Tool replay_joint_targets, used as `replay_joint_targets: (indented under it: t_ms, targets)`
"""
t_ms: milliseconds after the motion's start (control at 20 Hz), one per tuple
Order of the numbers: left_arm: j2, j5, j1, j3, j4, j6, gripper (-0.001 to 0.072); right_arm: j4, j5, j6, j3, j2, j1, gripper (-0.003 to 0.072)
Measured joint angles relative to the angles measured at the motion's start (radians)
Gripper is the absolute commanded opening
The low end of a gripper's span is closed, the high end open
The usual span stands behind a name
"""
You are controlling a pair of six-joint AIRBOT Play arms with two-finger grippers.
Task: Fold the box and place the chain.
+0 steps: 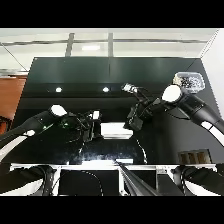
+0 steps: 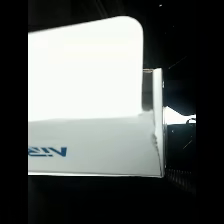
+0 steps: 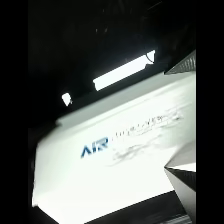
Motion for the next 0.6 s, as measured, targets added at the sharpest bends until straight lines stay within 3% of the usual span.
replay_joint_targets:
  t_ms: [200, 250, 300, 500, 550, 600]
  targets:
    - [0.0, 0.0, 0.0, 0.0, 0.0, 0.0, 0.0277, 0.001, 0.003, -0.066, -0.005, -0.002, 0.038, 0.0653]
    - [0.0, 0.0, 0.0, 0.0, 0.0, 0.0, 0.0277, 0.002, -0.002, -0.076, -0.006, -0.002, 0.043, 0.0471]
    - [0.0, 0.0, 0.0, 0.0, 0.0, 0.0, 0.0276, 0.002, -0.003, -0.082, -0.006, -0.002, 0.047, 0.0444]
    - [0.0, 0.0, 0.0, 0.0, 0.0, 0.0, 0.0277, 0.003, -0.002, -0.095, -0.008, -0.002, 0.054, 0.0442]
    - [0.0, 0.0, 0.0, 0.0, 0.0, 0.0, 0.0276, 0.005, -0.002, -0.098, -0.007, -0.002, 0.055, 0.0413]
    - [0.0, 0.0, 0.0, 0.0, 0.0, 0.0, 0.0277, 0.006, 0.002, -0.099, -0.008, -0.002, 0.056, 0.0269]
